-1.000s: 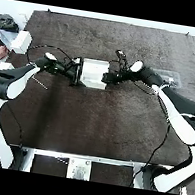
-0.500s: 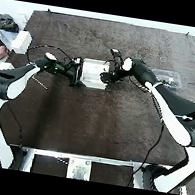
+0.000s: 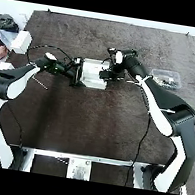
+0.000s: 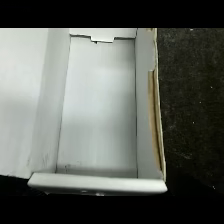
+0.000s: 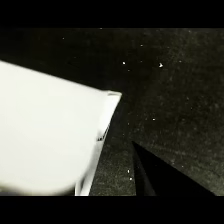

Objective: Fold the box and place the chain.

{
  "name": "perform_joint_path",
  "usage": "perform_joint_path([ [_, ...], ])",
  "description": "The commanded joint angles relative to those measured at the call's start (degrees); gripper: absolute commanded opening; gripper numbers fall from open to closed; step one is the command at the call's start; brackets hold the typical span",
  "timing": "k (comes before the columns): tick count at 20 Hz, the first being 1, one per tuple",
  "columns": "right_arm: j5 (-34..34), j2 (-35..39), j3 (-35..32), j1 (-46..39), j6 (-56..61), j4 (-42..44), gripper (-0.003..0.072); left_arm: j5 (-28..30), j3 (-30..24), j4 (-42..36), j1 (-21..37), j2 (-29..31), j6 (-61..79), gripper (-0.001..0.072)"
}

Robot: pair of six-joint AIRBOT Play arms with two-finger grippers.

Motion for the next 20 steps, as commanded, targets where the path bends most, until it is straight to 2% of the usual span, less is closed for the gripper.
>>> perform_joint_path([
  [1, 1.4, -0.9, 1.4, 1.0, 5.4, -3.3, 0.0392, 0.0, 0.0, 0.0, 0.0, 0.0, 0.0, 0.0347],
  [7, -3.3, -2.0, 1.4, 3.1, 9.0, -3.4, 0.0391, 0.0, 0.0, 0.0, 0.0, 0.0, 0.0, 0.0347],
  [16, -1.3, -3.0, 1.4, 3.3, 10.6, -6.7, 0.039, 0.0, 0.0, 0.0, 0.0, 0.0, 0.0, 0.0347],
  [19, -2.2, -3.0, 1.4, 3.5, 11.6, -6.7, 0.0374, 0.0, 0.0, 0.0, 0.0, 0.0, 0.0, 0.0347],
  [20, -1.9, -3.1, 1.4, 3.5, 11.9, -6.7, 0.0327, 0.0, 0.0, 0.0, 0.0, 0.0, 0.0, 0.0347],
])
